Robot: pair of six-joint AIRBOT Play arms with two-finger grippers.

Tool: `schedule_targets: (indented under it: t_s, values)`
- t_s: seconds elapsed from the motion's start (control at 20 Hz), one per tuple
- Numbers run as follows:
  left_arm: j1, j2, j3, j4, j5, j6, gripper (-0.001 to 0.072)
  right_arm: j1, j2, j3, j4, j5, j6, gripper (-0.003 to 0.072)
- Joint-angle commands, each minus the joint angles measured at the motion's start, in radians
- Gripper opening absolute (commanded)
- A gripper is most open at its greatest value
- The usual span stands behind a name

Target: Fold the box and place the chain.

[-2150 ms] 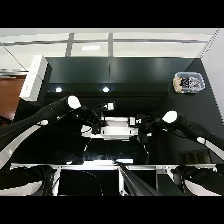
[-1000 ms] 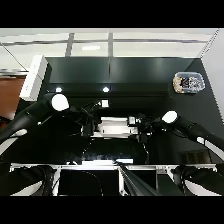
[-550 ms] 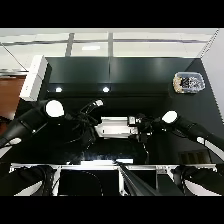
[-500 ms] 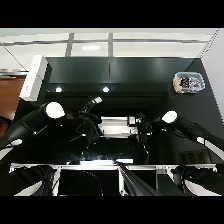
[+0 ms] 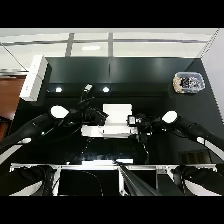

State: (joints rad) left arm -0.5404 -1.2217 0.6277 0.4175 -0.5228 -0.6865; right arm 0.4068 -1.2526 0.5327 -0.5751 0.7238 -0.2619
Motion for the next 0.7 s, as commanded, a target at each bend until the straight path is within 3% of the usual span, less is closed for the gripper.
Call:
schedule_targets:
  t_s: [0.0, 0.2, 0.4, 0.55, 0.65]
  values:
    - [0.0, -0.072, -0.002, 0.02, -0.008, 0.011, 0.0024, 0.0, 0.0, 0.0, 0.0, 0.0, 0.0, 0.0413]
    - [0.008, -0.084, 0.022, 0.061, -0.055, 0.011, 0.0024, 0.0, 0.0, 0.0, 0.0, 0.0, 0.0, 0.0412]
    - [0.098, -0.065, 0.126, 0.247, -0.394, -0.005, 0.0023, 0.0, 0.0, 0.0, 0.0, 0.0, 0.0, 0.0413]
    - [0.191, 0.05, 0.167, 0.429, -0.46, -0.151, 0.0023, 0.0, 0.0, 0.0, 0.0, 0.001, 0.0, 0.0413]
    - [0.256, 0.136, 0.14, 0.434, -0.497, -0.158, 0.0023, 0.0, 0.0, 0.0, 0.0, 0.001, 0.0, 0.0413]
